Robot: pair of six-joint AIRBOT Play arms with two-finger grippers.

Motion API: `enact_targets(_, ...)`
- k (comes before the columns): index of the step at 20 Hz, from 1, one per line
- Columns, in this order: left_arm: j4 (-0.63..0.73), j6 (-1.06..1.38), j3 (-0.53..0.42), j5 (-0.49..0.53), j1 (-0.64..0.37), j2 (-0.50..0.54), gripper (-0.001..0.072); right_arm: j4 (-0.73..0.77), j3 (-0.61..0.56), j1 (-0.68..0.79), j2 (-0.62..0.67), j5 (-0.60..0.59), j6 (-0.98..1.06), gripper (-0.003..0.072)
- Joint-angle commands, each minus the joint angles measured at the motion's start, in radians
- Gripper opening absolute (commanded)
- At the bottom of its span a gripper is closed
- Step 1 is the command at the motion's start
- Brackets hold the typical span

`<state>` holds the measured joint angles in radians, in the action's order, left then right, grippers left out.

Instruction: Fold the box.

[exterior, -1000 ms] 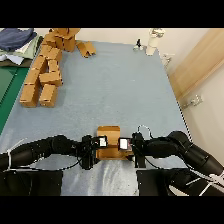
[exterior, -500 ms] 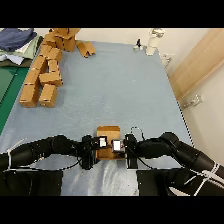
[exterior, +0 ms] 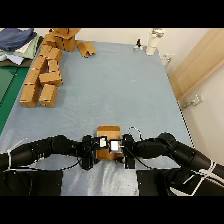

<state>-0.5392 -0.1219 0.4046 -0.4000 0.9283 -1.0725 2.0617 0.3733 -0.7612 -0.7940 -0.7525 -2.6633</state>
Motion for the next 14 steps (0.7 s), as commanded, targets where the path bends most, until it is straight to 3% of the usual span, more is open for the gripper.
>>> enact_targets(1, 0.001, 0.0, 0.0, 0.0, 0.0, 0.0, 0.0459, 0.005, 0.0, -0.002, 0.01, -0.005, 0.0, 0.0457)
enact_targets(8, 0.001, -0.001, 0.0, 0.0, 0.0, 0.0, 0.0459, -0.026, 0.0, 0.0, 0.029, -0.026, 0.047, 0.0439)
enact_targets(9, 0.001, 0.0, 0.0, 0.0, 0.0, 0.0, 0.0459, -0.05, 0.002, 0.0, 0.029, -0.043, 0.075, 0.0383)
enact_targets(10, 0.001, 0.0, 0.0, 0.0, 0.0, 0.0, 0.0459, -0.109, 0.009, 0.0, 0.029, -0.077, 0.131, 0.0177)
enact_targets(11, 0.001, -0.001, 0.0, 0.0, 0.0, 0.0, 0.0459, -0.183, 0.02, 0.002, 0.029, -0.114, 0.222, 0.0055)
enact_targets(12, 0.001, 0.0, 0.0, 0.0, 0.0, 0.0, 0.0459, -0.271, 0.033, 0.002, 0.029, -0.149, 0.344, 0.0003)
enact_targets(14, 0.001, 0.0, 0.0, 0.0, 0.0, 0.0, 0.046, -0.444, 0.067, 0.002, 0.029, -0.226, 0.674, 0.0003)
